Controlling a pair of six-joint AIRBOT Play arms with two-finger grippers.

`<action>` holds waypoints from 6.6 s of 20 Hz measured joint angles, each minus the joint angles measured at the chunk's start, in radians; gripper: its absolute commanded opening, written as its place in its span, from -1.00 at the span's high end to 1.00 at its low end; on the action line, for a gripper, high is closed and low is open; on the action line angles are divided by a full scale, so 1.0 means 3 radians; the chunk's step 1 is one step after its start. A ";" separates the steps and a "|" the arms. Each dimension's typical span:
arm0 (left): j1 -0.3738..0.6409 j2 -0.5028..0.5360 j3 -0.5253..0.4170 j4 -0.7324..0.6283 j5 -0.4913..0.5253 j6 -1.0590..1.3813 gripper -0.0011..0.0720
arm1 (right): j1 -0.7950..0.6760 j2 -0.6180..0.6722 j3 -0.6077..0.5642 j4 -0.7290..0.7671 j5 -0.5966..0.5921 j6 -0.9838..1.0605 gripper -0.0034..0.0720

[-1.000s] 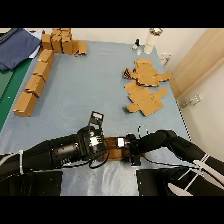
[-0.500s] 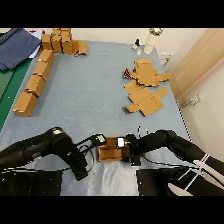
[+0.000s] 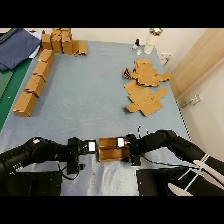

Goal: Fold the box.

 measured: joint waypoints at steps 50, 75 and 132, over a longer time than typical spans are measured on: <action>-0.0338 -0.0755 0.0289 -0.0833 0.0701 0.0432 -0.95 | 0.0000 0.0000 0.0000 0.0000 0.0000 -0.0001 -0.44; -0.0520 -0.1063 0.0380 -0.0862 0.0996 0.0432 -0.34 | 0.0000 0.0000 0.0000 0.0000 0.0001 0.0000 -0.44; -0.0520 -0.1066 0.0380 -0.0862 0.1010 0.0427 -0.35 | -0.0045 0.1756 0.0451 -0.0315 -0.1106 0.5344 -0.25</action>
